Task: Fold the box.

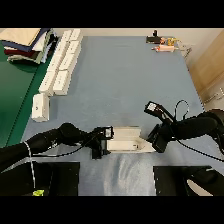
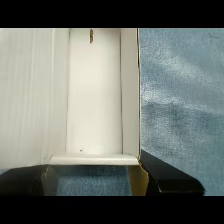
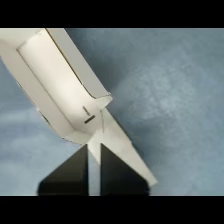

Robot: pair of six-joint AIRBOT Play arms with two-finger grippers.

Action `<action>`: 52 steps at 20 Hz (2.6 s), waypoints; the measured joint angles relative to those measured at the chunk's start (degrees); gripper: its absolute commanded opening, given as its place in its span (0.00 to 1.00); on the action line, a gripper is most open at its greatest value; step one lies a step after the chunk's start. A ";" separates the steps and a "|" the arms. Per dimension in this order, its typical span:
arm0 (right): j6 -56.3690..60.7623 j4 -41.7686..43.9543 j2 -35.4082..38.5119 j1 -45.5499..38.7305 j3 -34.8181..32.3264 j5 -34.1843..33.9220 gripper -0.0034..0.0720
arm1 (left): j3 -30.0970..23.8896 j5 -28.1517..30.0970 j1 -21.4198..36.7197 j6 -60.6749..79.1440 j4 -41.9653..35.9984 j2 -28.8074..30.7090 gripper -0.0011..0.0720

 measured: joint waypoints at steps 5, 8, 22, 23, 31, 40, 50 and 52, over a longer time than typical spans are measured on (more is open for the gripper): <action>10.95 15.10 -1.60 1.05 -0.39 4.52 0.05 | 0.00 0.02 0.00 0.00 0.00 0.00 0.60; 13.00 19.87 -6.19 3.45 0.02 12.11 0.05 | 0.00 0.02 0.00 0.00 0.00 0.00 0.60; 12.68 20.68 -30.88 7.04 4.85 23.54 0.05 | 0.00 0.07 0.00 -0.13 -0.02 0.00 0.60; 12.33 20.61 -31.23 7.15 4.90 23.52 0.05 | 0.00 0.07 0.00 -0.13 -0.02 0.00 0.60; 11.02 17.11 -25.46 7.39 6.82 21.70 0.05 | 0.00 -0.07 0.00 0.09 0.07 0.00 0.60; 9.16 0.55 -3.89 7.08 4.22 5.60 0.30 | 0.00 0.02 0.00 0.04 0.02 0.00 0.60; -16.81 -8.41 4.17 7.54 -8.92 8.04 0.93 | 0.00 0.04 0.00 0.00 0.00 0.00 0.60; -20.20 -8.46 2.45 7.54 -9.53 12.52 0.93 | 0.00 0.04 0.00 0.00 0.00 0.00 0.60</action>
